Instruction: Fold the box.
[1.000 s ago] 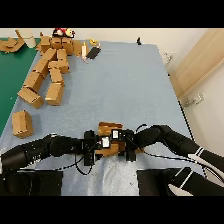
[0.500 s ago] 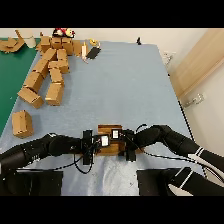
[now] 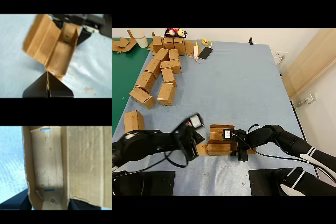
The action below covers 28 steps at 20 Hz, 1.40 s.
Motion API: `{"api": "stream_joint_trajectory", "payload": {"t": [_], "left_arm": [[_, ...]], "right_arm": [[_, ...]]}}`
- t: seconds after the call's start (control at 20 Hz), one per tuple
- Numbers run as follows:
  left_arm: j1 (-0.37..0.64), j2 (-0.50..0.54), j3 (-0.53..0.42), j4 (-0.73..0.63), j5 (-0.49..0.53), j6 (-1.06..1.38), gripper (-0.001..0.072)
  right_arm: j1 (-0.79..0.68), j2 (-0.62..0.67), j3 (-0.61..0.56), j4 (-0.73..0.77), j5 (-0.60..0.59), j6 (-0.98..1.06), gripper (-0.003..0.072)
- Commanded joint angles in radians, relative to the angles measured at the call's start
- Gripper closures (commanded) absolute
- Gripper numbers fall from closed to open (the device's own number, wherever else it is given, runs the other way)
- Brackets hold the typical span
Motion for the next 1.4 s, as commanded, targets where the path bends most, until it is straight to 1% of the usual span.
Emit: {"api": "stream_joint_trajectory", "payload": {"t": [0.0, 0.05, 0.1, 0.15, 0.2, 0.3, 0.4, 0.6, 0.75, 0.9, 1.0, 1.2, 1.35], "left_arm": [[0.083, 0.111, -0.010, 0.195, -0.156, -0.647, 0.0699], [0.123, 0.110, -0.024, 0.249, -0.227, -0.856, 0.0699], [0.170, 0.107, -0.048, 0.274, -0.299, -1.019, 0.0699], [0.213, 0.103, -0.079, 0.268, -0.345, -1.081, 0.0700], [0.245, 0.100, -0.109, 0.242, -0.356, -1.087, 0.0700], [0.285, 0.095, -0.166, 0.153, -0.310, -1.073, 0.0700], [0.287, 0.081, -0.200, 0.063, -0.246, -1.036, 0.0700], [0.287, -0.010, -0.208, -0.059, -0.200, -0.925, 0.0700], [0.287, -0.122, -0.208, -0.251, -0.129, -0.721, 0.0700], [0.287, -0.210, -0.208, -0.426, -0.101, -0.542, 0.0700], [0.287, -0.227, -0.208, -0.518, -0.091, -0.459, 0.0700], [0.283, -0.226, -0.208, -0.568, -0.095, -0.414, 0.0700], [0.283, -0.226, -0.207, -0.725, -0.126, -0.291, 0.0700]], "right_arm": [[0.000, 0.000, 0.000, 0.000, 0.000, 0.000, 0.0212], [0.000, 0.000, 0.000, 0.000, 0.000, 0.000, 0.0213], [0.000, -0.001, 0.000, 0.000, 0.000, 0.000, 0.0212], [0.000, 0.000, 0.000, 0.000, 0.000, 0.000, 0.0212], [0.000, -0.001, 0.000, 0.000, 0.000, 0.000, 0.0213], [0.000, 0.000, 0.000, 0.000, 0.000, 0.000, 0.0212], [0.000, 0.000, 0.000, 0.000, 0.000, 0.000, 0.0213], [0.000, 0.000, 0.000, 0.000, 0.000, 0.000, 0.0213], [0.000, 0.000, 0.000, 0.000, 0.000, 0.000, 0.0212], [0.000, 0.000, 0.000, -0.001, 0.000, 0.000, 0.0213], [0.000, 0.000, 0.000, -0.001, 0.000, 0.000, 0.0213], [0.000, 0.000, 0.000, 0.000, 0.000, 0.000, 0.0212], [0.000, 0.000, 0.000, 0.000, 0.000, 0.000, 0.0212]]}}
